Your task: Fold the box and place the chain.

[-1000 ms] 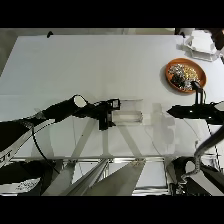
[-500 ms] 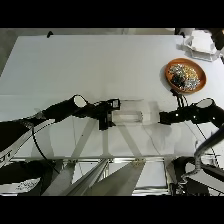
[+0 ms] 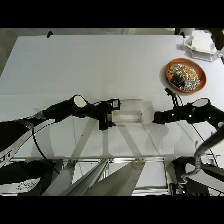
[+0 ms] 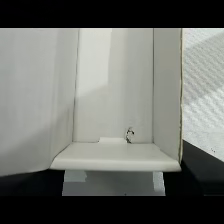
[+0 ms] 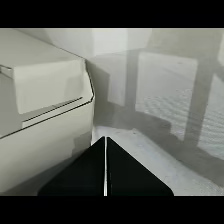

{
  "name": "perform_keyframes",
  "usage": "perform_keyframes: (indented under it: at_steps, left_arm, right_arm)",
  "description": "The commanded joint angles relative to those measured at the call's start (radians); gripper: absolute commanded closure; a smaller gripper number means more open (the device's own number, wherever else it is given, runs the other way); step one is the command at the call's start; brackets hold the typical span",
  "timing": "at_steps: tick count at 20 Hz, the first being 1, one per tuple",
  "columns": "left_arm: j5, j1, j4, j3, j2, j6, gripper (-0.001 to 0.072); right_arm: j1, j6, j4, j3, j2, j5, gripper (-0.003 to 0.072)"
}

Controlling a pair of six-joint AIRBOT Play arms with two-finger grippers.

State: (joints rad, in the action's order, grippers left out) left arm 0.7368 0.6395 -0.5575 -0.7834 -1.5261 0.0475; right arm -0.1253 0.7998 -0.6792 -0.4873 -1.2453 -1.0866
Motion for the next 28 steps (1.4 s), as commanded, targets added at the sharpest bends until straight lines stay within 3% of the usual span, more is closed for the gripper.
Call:
perform_keyframes:
  at_steps: [1, 3, 7, 15, 16, 18, 21, 24, 28]
  left_arm:
    - [0.000, 0.000, 0.000, 0.001, 0.001, 0.000, 0.0297]
    - [0.000, 0.000, 0.000, 0.001, 0.001, 0.000, 0.0298]
    - [0.000, 0.000, 0.000, 0.001, 0.001, 0.000, 0.0297]
    - [0.000, 0.000, 0.000, 0.001, 0.001, 0.000, 0.0298]
    - [0.000, 0.000, 0.000, 0.001, 0.001, 0.000, 0.0297]
    - [0.000, 0.000, 0.000, 0.001, 0.001, 0.000, 0.0297]
    - [0.000, 0.000, 0.000, 0.001, 0.001, 0.000, 0.0298]
    - [0.000, 0.000, 0.000, 0.001, 0.001, 0.000, 0.0298]
    - [0.000, 0.000, 0.000, 0.001, 0.001, 0.000, 0.0297]
  right_arm:
    - [0.002, -0.015, 0.030, -0.010, 0.040, -0.023, 0.0641]
    - [0.002, -0.015, 0.045, -0.011, 0.055, -0.040, 0.0501]
    - [0.002, -0.014, 0.076, -0.011, 0.076, -0.053, 0.0371]
    - [0.002, -0.013, 0.137, -0.011, 0.076, -0.103, 0.0331]
    - [0.009, -0.005, 0.133, -0.012, 0.076, -0.100, 0.0232]
    - [0.056, 0.032, 0.106, -0.012, 0.076, -0.060, 0.0144]
    - [0.154, 0.153, 0.037, -0.034, 0.075, 0.039, 0.0144]
    - [0.221, 0.242, 0.010, -0.103, 0.075, 0.055, 0.0147]
    - [0.303, 0.508, -0.272, -0.185, 0.071, 0.053, 0.0166]
